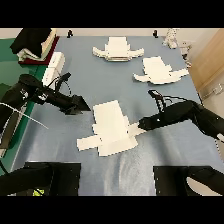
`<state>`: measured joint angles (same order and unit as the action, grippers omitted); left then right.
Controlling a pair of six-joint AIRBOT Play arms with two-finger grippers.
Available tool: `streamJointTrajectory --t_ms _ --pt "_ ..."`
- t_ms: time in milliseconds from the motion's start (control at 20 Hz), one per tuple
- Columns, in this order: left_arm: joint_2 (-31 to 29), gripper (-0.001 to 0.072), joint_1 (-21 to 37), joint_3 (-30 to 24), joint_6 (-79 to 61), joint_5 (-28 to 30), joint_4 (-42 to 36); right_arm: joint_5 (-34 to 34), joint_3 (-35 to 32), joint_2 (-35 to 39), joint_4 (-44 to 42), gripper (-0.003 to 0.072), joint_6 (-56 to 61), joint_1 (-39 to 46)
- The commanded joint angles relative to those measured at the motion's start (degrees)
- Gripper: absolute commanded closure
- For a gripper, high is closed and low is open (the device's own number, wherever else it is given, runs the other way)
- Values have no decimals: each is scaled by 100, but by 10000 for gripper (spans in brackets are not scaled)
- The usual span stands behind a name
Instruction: Fold the box.
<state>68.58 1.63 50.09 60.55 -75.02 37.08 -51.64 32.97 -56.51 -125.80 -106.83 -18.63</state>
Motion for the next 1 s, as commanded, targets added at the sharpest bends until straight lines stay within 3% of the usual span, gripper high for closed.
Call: streamJointTrajectory --t_ms 0,300,350,400,450,750,950 --pt "4 20 11 -13 -68 232 -120 501 -431 538 4 685 142 -212" --pt "234 22 -15 -122 -245 693 35 876 -680 831 0 685 400 -616" --pt "365 81 -70 -122 -444 710 -66 876 -680 831 0 685 413 -658" --pt "540 217 -149 -118 -713 763 -201 876 -682 828 2 685 439 -684" --pt "732 262 -240 -105 -949 811 -350 874 -682 831 0 685 439 -684" --pt "2022 262 -772 260 -1172 894 -654 870 -680 831 0 685 439 -684" --pt "2315 263 -955 435 -1574 697 -970 870 -682 831 4 685 439 -682"
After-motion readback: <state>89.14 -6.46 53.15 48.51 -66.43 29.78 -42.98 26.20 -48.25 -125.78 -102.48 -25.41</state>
